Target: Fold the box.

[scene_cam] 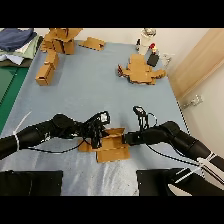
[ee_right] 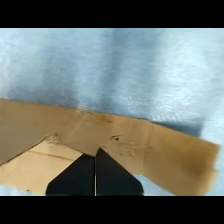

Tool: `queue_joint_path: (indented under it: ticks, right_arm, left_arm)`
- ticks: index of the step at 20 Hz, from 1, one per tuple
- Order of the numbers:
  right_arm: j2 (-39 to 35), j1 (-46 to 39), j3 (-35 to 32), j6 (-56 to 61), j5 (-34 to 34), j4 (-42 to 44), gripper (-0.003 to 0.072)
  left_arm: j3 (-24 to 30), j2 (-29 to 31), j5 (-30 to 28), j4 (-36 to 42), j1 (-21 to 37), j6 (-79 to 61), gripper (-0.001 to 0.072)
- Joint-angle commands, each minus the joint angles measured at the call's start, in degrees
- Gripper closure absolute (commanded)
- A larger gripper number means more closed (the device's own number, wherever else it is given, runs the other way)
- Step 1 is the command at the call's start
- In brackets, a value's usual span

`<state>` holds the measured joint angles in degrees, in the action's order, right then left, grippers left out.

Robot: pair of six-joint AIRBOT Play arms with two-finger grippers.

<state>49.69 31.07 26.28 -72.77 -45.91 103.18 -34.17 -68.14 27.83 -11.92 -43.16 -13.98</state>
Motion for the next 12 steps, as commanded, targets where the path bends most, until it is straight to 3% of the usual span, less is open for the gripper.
queue_joint_path:
  ticks: [1, 12]
  right_arm:
    - [0.0, 0.0, 0.1, 8.0, -0.4, -9.5, 0.0683]
    - [0.0, 0.0, 1.4, 10.0, 0.9, -13.2, 0.0683]
  left_arm:
    - [-0.4, 0.3, 2.6, -0.3, 0.4, -0.1, 0.0697]
    - [-0.8, 1.6, 11.3, -0.3, 6.8, 0.9, 0.0697]
